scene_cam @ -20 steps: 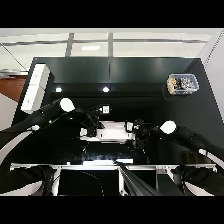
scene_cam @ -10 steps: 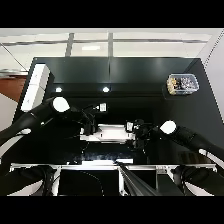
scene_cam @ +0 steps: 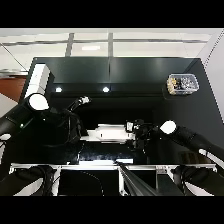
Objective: Fold the box and place the chain.
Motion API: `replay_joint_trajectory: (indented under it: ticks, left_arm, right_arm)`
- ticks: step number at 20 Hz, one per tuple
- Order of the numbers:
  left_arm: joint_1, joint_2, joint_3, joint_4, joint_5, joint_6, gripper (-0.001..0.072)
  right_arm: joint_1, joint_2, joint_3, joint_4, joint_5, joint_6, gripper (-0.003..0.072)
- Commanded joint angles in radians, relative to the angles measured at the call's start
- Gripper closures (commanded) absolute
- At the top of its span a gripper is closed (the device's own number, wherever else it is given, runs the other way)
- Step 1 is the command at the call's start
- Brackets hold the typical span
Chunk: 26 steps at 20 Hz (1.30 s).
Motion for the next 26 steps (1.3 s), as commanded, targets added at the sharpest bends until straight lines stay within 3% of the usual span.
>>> replay_joint_trajectory:
  ticks: [1,3,5,12,17,21,26]
  left_arm:
    - [0.021,0.007,-0.103,-0.368,-0.017,-0.032,0.0679]
    - [0.020,0.007,-0.179,-0.600,0.103,0.064,0.0679]
    - [0.019,0.007,-0.230,-0.739,0.264,0.118,0.0679]
    - [-0.089,0.002,-0.240,-0.733,0.713,0.238,0.0679]
    - [-0.139,-0.072,-0.240,-0.641,0.732,0.237,0.0679]
    - [-0.159,-0.092,-0.240,-0.606,0.684,0.227,0.0679]
    - [-0.058,-0.057,-0.209,-0.523,0.588,0.225,0.0679]
  right_arm:
    - [0.000,0.001,0.000,0.000,0.000,0.000,0.0260]
    - [0.000,0.001,0.000,0.000,0.000,0.000,0.0260]
    - [0.000,0.001,0.000,0.000,0.000,0.000,0.0260]
    - [0.001,0.001,0.000,0.000,0.000,0.000,0.0260]
    - [0.001,0.001,0.000,0.000,0.000,0.000,0.0260]
    - [0.001,0.001,0.000,0.000,0.000,0.000,0.0260]
    - [0.001,0.001,0.000,0.000,-0.001,0.000,0.0260]
